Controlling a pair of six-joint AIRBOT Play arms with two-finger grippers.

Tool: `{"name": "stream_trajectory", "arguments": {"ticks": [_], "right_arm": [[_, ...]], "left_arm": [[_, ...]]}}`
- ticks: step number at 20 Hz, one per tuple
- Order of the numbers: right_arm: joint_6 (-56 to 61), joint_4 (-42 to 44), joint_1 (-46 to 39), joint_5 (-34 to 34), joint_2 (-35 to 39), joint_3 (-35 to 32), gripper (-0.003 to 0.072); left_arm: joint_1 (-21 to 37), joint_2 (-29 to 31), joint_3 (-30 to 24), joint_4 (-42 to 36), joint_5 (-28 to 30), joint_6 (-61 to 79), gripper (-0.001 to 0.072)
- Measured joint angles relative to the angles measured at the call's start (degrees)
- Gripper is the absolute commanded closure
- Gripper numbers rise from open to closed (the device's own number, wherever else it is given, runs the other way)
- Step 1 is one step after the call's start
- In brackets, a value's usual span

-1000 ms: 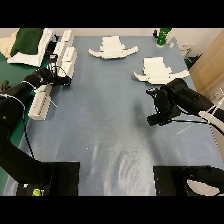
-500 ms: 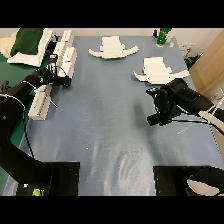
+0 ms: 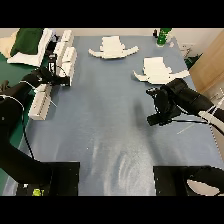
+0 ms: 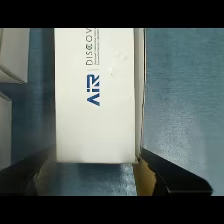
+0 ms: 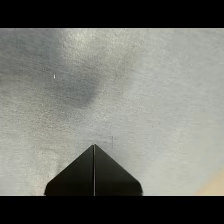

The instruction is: Fold the box.

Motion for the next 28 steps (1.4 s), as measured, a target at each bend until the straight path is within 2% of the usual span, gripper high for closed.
{"name": "stream_trajectory", "arguments": {"ticks": [3,9,10,11,15,18,20,25,28], "right_arm": [[0.00,-0.02,0.00,0.00,0.00,0.02,0.0680],[0.00,-0.02,0.00,0.02,0.00,0.00,0.0680],[0.00,-0.02,0.00,0.02,0.00,0.00,0.0680],[0.00,-0.02,0.00,0.00,0.00,0.00,0.0680],[0.00,-0.02,0.00,0.00,0.00,0.00,0.0680],[0.00,-0.02,0.00,0.02,0.00,0.02,0.0680],[0.00,-0.02,0.00,0.02,0.00,0.00,0.0680],[0.00,-0.02,-0.02,0.00,0.00,0.00,0.0680],[0.00,0.00,0.00,0.02,0.00,0.00,0.0680]], "left_arm": [[1.99,3.74,0.00,0.00,-6.60,0.00,0.0008],[5.53,15.08,0.00,-0.42,-27.93,-0.11,0.0013],[5.77,16.81,0.00,-1.03,-31.21,-0.24,0.0257],[5.88,18.56,0.00,-2.08,-34.53,-0.31,0.0698],[5.51,23.78,-0.02,-7.32,-45.48,-0.33,0.0698],[2.27,28.63,-2.60,-9.27,-48.59,-0.94,0.0699],[-1.64,33.73,-7.45,-9.33,-46.64,-2.32,0.0699],[-13.60,48.83,-25.92,-8.57,-33.35,-7.06,0.0695],[-18.16,53.29,-33.42,-8.41,-28.30,-10.16,0.0695]]}}
